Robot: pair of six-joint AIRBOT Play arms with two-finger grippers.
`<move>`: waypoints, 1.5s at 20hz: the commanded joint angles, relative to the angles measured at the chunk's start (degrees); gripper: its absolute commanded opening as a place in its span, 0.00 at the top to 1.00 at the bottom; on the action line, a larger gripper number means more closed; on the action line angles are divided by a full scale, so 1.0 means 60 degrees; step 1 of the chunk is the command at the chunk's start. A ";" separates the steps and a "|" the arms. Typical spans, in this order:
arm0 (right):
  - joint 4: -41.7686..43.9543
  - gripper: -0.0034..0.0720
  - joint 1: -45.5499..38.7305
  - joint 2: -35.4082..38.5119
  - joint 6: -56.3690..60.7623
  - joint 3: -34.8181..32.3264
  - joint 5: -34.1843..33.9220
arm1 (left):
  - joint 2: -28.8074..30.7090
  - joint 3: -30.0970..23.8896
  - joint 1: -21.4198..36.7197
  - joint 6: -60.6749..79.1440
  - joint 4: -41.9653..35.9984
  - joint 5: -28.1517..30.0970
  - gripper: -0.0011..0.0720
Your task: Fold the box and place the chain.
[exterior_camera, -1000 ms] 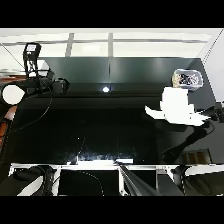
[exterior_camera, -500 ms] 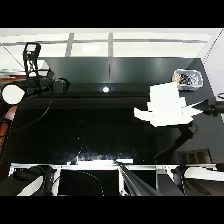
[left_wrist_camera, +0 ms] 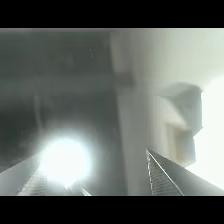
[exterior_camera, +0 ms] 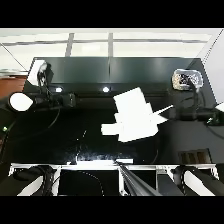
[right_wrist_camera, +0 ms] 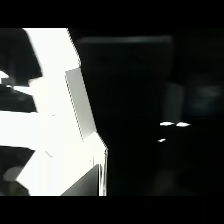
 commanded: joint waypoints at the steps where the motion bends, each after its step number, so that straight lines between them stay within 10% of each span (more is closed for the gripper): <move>1: 0.0455 0.89 0.1730 0.1275 0.0007 -0.1515 -0.2131 | -0.0004 -0.1220 -0.0004 0.1392 -0.2324 -0.0182 0.03; 14: 0.0616 0.89 0.3880 0.1319 0.0113 -0.1840 -0.3304 | -0.2528 -0.1676 -0.0433 0.5490 -0.6652 -0.1151 0.03; 20: 0.0616 0.89 0.3880 0.1319 0.0153 -0.1840 -0.3300 | -0.4309 -0.0597 -0.2040 0.6564 -0.6750 -0.1581 0.03; 30: 0.0597 0.89 0.3880 0.1319 0.0219 -0.1840 -0.3126 | -0.6349 0.0994 -0.1843 0.8218 -0.6710 -0.4095 0.12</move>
